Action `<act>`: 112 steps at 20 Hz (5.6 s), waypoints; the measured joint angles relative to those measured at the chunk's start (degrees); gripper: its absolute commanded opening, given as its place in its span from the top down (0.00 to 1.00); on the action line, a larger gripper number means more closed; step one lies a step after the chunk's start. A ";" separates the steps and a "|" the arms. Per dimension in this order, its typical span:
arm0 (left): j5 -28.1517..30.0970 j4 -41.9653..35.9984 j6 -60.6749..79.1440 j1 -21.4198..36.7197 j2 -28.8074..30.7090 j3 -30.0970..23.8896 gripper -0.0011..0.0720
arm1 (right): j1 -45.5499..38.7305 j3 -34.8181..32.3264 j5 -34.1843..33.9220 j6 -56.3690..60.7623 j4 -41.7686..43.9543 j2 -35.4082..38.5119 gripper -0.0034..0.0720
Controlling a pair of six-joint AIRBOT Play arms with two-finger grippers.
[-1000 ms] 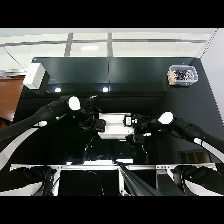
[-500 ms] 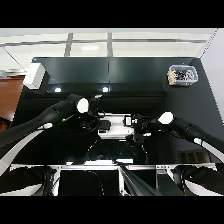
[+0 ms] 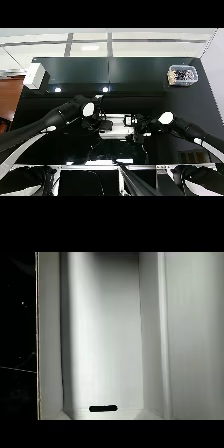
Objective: Fold the box and place the chain.
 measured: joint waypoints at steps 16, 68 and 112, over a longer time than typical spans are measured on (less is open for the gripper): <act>-4.39 8.04 -8.68 -2.51 -3.69 3.91 0.68 | 0.00 0.00 0.02 -0.07 -0.07 0.00 0.78; -3.87 10.64 -15.52 -3.93 -5.33 5.40 0.95 | 0.00 0.00 0.07 -0.04 -0.04 0.00 0.78; -3.78 10.64 -15.47 -3.96 -5.33 5.38 0.95 | -0.63 0.00 4.04 11.78 7.23 2.99 0.40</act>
